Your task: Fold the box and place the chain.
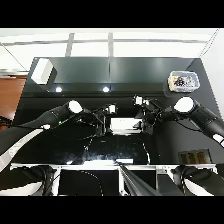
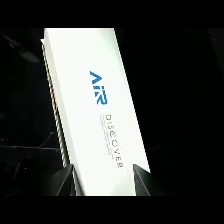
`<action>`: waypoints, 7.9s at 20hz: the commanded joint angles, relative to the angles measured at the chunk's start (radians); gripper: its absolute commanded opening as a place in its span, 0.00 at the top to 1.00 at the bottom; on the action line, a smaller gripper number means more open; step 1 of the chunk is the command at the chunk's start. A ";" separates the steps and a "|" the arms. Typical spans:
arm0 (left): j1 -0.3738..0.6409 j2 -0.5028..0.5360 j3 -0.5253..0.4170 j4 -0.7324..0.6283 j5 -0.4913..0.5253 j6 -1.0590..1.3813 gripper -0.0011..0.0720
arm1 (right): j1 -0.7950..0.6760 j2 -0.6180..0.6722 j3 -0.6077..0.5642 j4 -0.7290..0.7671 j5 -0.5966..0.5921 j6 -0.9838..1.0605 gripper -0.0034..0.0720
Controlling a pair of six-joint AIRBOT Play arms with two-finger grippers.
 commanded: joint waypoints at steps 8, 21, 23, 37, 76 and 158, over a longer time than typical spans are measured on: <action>0.000 -0.001 0.000 0.000 0.000 0.001 0.50 | 0.000 0.000 0.000 0.013 -0.009 0.000 0.40; 0.000 -0.001 0.000 0.000 0.000 0.001 0.50 | 0.001 0.000 0.000 0.009 0.016 0.004 0.56; 0.000 -0.001 0.000 0.000 0.000 0.001 0.50 | 0.001 0.000 0.000 0.003 0.016 0.007 0.44; 0.000 -0.001 0.000 0.000 0.000 0.001 0.50 | 0.001 -0.014 -0.025 0.003 0.010 0.015 0.44; 0.000 -0.001 0.000 0.000 0.001 0.001 0.49 | -0.072 -0.130 -0.068 0.232 0.036 0.781 0.95; -0.249 -0.162 0.398 0.487 -0.142 -0.532 0.61 | -0.576 0.358 0.031 0.072 0.275 0.774 0.94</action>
